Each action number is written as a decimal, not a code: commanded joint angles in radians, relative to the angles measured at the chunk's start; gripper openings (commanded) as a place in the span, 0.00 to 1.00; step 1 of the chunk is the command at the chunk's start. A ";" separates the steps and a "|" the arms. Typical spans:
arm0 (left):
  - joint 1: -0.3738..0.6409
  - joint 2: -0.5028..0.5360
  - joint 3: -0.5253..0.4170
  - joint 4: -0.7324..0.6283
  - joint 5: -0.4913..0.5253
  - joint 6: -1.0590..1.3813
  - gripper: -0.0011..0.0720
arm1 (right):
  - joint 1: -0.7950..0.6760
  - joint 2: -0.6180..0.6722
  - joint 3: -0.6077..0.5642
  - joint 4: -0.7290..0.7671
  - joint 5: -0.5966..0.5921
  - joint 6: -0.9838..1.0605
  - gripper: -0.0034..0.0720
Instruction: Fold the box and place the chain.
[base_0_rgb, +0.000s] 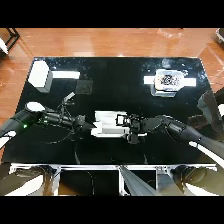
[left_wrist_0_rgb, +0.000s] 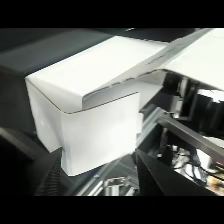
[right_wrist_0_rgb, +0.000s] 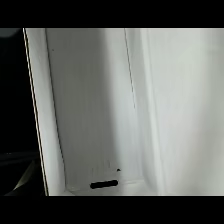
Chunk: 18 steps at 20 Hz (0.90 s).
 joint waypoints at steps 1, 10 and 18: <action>-0.057 0.051 0.001 0.051 0.079 -0.083 0.78 | 0.000 0.000 0.000 0.001 0.004 0.000 0.30; -0.304 0.100 0.031 0.315 0.325 -0.445 0.72 | 0.000 0.000 0.000 0.001 0.007 0.001 0.30; -0.401 0.099 0.121 0.515 0.319 -0.723 0.72 | 0.000 0.000 0.000 0.001 0.007 0.001 0.30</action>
